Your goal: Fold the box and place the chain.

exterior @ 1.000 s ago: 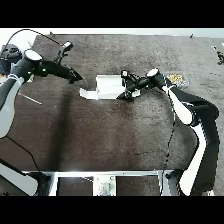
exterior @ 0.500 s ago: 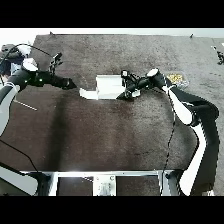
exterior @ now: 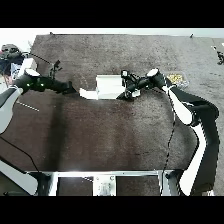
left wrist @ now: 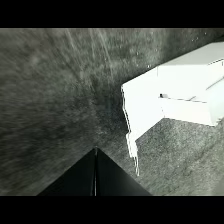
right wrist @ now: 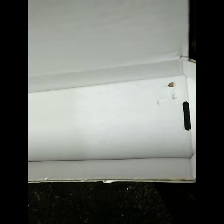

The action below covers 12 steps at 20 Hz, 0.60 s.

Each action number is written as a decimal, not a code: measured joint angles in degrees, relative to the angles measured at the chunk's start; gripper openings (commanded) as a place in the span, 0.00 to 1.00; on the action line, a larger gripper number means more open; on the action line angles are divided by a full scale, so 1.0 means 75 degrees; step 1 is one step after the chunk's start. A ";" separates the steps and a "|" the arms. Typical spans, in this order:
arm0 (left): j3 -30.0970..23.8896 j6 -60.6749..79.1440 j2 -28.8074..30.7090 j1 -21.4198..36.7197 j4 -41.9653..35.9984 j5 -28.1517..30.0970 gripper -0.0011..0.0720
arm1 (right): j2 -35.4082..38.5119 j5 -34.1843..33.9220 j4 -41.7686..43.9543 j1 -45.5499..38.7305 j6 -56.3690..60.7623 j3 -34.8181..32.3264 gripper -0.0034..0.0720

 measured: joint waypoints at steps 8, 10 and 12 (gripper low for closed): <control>-0.0003 -0.0012 -0.0662 -0.0586 -0.0819 0.0160 0.03 | 0.0000 0.0000 0.0000 0.0000 -0.0003 0.0000 0.67; -0.0003 0.0067 -0.0726 -0.0682 -0.1058 0.0213 0.03 | 0.0000 0.0000 0.0000 0.0000 -0.0003 0.0000 0.67; -0.0003 0.0230 -0.0758 -0.0734 -0.1408 0.0221 0.04 | 0.0000 0.0000 0.0000 0.0003 0.0000 0.0000 0.67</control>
